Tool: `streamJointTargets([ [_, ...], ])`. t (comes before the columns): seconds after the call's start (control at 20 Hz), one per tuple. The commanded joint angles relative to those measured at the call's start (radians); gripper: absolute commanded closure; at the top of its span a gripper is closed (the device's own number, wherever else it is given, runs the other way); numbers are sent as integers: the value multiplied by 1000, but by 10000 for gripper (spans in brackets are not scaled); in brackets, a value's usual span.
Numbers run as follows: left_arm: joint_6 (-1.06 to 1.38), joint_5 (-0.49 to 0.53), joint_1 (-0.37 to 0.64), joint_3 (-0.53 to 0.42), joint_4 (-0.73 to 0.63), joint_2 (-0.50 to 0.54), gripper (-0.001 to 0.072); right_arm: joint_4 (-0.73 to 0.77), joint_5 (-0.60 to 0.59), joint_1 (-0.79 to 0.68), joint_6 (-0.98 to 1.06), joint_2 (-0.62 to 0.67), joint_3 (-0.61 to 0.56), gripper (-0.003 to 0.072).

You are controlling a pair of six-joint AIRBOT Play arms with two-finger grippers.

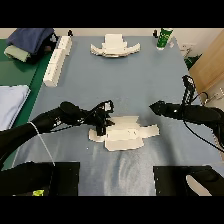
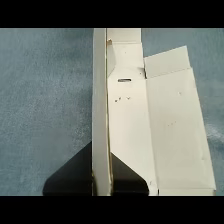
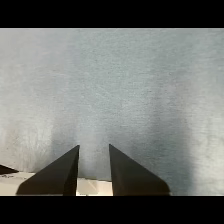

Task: Fold the box.

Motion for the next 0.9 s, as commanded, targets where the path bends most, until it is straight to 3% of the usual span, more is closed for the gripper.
streamJointTargets([
  [0.0, -1, -23, -1, -15, -3, -2, 694, 1, -3, 1, 0, 1, 1, 387],
  [0.35, -5, -96, 0, -14, 16, -2, 693, 1, -42, 1, 0, 1, 1, 389],
  [0.6, -4, -84, 1, -14, 15, -2, 693, 2, -61, 1, 0, 1, 1, 411],
  [0.65, -4, -78, 1, -14, 15, -2, 693, 9, -85, 1, 0, 1, 1, 478],
  [0.7, -4, -77, 1, -14, 15, -2, 693, 22, -124, 1, -1, 1, 1, 642],
  [0.75, -4, -78, 1, -14, 15, -2, 693, 35, -176, 1, -6, 1, 1, 683],
  [0.85, -4, -79, 1, -14, 15, -2, 693, 53, -302, 18, -54, 11, 1, 684],
])
